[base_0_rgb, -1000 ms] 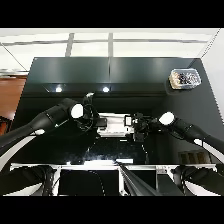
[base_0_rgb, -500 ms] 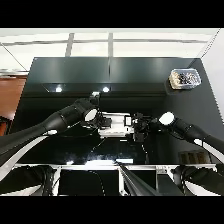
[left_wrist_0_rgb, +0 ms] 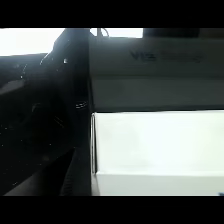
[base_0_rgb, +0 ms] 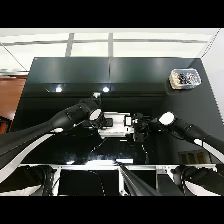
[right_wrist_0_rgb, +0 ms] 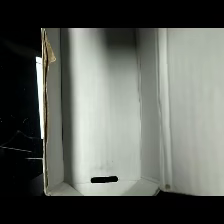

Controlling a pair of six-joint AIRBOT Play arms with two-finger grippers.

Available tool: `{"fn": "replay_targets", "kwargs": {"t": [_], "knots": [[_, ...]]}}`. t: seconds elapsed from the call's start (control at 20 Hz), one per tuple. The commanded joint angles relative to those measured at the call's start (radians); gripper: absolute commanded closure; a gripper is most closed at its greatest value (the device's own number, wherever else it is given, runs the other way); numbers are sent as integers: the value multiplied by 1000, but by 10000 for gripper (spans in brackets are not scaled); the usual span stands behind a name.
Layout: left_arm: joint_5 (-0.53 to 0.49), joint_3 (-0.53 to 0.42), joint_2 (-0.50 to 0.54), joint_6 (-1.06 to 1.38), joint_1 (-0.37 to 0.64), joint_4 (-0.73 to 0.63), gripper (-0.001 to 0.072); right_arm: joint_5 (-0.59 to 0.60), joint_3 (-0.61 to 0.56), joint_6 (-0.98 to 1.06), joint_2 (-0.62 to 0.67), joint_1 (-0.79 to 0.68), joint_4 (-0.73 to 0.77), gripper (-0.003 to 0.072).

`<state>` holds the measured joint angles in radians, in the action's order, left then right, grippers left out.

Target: Fold the box and place the chain.

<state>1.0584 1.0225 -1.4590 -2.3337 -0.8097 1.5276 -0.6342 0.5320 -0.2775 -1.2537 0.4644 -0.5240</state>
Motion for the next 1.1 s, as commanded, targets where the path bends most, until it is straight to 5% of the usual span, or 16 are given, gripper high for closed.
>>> {"fn": "replay_targets", "kwargs": {"t": [0.0, 0.15, 0.6, 0.7, 1.05], "knots": [[0, 2, -16, -12, -1, -12, 383, 0, -1, 0, 0, 1, 0, 221], [-2, 2, -24, -11, -1, -25, 488, 0, -1, 0, 0, 1, 0, 222], [28, 6, -24, -3, 0, -16, 491, 0, -1, 0, 0, 1, 0, 221], [27, 6, -24, 0, 1, -15, 598, 0, -1, 0, 0, 1, 0, 222], [26, 27, -24, 4, 1, -9, 611, 0, -1, 0, 0, 1, 0, 221]]}}
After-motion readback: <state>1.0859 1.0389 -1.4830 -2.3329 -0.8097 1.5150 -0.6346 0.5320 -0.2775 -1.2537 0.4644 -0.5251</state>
